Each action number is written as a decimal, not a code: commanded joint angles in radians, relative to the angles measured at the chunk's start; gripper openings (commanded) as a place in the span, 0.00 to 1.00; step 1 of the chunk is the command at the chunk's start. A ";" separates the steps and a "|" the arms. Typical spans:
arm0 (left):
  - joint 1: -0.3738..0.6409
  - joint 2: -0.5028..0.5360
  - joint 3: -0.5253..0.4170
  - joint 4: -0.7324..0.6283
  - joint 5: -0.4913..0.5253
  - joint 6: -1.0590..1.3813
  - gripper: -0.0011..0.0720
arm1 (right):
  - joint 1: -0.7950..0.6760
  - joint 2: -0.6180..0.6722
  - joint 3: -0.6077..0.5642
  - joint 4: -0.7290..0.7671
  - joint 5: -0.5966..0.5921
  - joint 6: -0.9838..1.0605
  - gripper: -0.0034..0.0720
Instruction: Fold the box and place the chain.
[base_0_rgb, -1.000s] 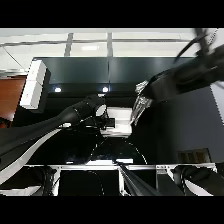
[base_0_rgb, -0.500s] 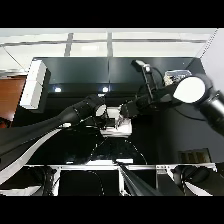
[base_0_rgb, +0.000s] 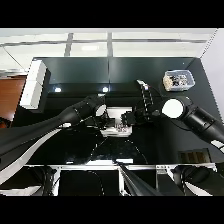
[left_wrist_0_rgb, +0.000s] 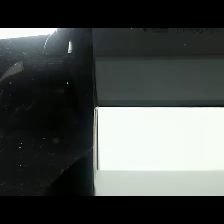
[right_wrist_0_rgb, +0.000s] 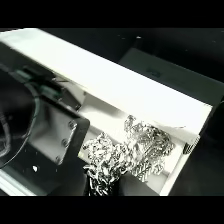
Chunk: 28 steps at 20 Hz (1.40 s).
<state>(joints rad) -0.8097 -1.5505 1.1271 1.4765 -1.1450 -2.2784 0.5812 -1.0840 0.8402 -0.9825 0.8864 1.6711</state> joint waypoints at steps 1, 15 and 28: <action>0.000 0.000 0.001 0.000 0.000 0.000 0.05 | 0.001 -0.001 -0.037 0.019 -0.058 0.012 0.08; 0.003 -0.002 0.001 0.003 0.064 0.002 0.05 | -0.232 0.238 0.001 -0.245 0.206 -0.026 0.39; -0.018 0.281 0.056 0.248 -0.014 0.002 0.60 | -0.232 0.238 0.001 -0.223 0.205 -0.025 0.39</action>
